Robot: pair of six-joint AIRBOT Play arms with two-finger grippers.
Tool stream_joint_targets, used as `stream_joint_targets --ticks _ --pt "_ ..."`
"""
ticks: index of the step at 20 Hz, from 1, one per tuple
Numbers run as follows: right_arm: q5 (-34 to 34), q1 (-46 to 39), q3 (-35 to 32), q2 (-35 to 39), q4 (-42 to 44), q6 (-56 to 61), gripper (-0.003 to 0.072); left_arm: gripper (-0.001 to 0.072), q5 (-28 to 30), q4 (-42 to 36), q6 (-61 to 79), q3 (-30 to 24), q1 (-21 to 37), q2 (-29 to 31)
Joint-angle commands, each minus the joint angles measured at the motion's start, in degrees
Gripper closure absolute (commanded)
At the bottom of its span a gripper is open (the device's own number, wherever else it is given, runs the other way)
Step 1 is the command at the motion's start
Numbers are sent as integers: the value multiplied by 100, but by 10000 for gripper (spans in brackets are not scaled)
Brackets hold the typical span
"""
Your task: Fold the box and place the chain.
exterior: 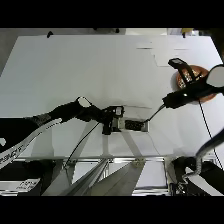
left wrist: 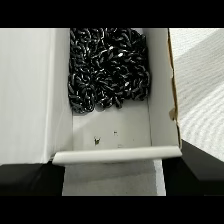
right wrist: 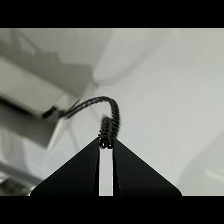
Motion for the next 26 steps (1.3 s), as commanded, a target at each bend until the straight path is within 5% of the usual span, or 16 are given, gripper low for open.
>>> stream_joint_targets --ticks 1,8,13,26 --pt "595 4 4 772 831 -205 669 575 -2 0 0 4 2 4" --pt "358 586 -35 1226 2271 -647 669 575 2 0 0 4 2 4" --pt "-522 1408 -44 990 2151 -647 670 575 0 0 0 4 2 4" --pt "-1158 1856 -463 -807 1749 -1202 633 575 2 0 2 4 2 4"
